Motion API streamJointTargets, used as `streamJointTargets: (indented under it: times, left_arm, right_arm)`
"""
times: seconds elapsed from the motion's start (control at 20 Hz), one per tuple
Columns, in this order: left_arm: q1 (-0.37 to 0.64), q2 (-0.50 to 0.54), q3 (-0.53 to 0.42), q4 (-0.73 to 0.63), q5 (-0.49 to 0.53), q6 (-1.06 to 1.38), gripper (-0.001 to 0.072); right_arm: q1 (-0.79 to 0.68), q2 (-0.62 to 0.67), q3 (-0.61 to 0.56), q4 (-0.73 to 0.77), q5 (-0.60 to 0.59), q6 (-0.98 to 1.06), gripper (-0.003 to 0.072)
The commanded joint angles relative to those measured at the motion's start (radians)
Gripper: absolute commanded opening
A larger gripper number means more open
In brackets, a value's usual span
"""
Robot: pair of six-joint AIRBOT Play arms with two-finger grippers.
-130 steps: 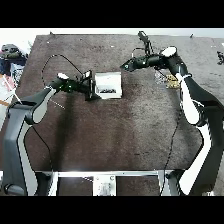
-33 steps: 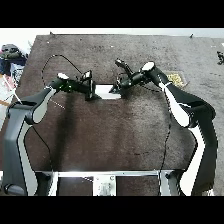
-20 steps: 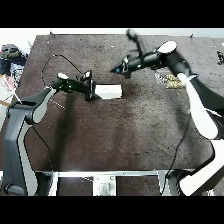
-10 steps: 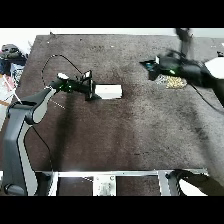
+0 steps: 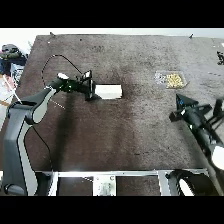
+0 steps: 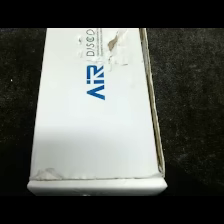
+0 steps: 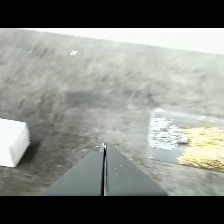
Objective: Fold the box and place the chain.
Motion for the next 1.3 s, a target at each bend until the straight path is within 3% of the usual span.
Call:
streamJointTargets:
  times: [0.0,0.3,0.35,0.4,0.65,0.8,1.0,1.15,1.25]
  left_arm:
    - [0.0,0.0,0.0,0.0,0.001,-0.003,0.0337]
    - [0.0,0.0,0.0,-0.001,-0.002,-0.003,0.0337]
    - [0.0,0.0,0.0,-0.002,-0.002,-0.003,0.0309]
    - [0.0,0.001,0.001,-0.008,-0.008,-0.028,0.0017]
    - [0.025,0.067,0.017,-0.204,0.031,-0.045,0.001]
    - [0.085,0.186,0.055,-0.238,0.178,-0.111,0.001]
    - [0.22,0.35,0.071,-0.239,0.5,-0.23,0.001]
    - [0.334,0.396,0.071,-0.238,0.728,-0.381,0.001]
    - [0.414,0.393,0.07,-0.174,0.763,-0.526,0.0009]
  right_arm:
    - [-0.001,0.165,-0.142,-0.002,-0.073,0.0,0.0016]
    - [-0.001,0.174,-0.145,-0.002,-0.074,0.0,0.0016]
    - [-0.001,0.174,-0.145,-0.002,-0.074,0.0,0.0016]
    - [-0.001,0.174,-0.145,-0.002,-0.074,0.0,0.0016]
    - [-0.001,0.174,-0.145,-0.002,-0.074,0.0,0.0016]
    - [-0.001,0.174,-0.145,-0.002,-0.074,0.0,0.0016]
    - [-0.001,0.174,-0.145,-0.002,-0.074,0.0,0.0016]
    - [-0.001,0.174,-0.145,-0.002,-0.074,0.0,0.0016]
    - [-0.001,0.174,-0.145,-0.002,-0.074,0.0,0.0016]
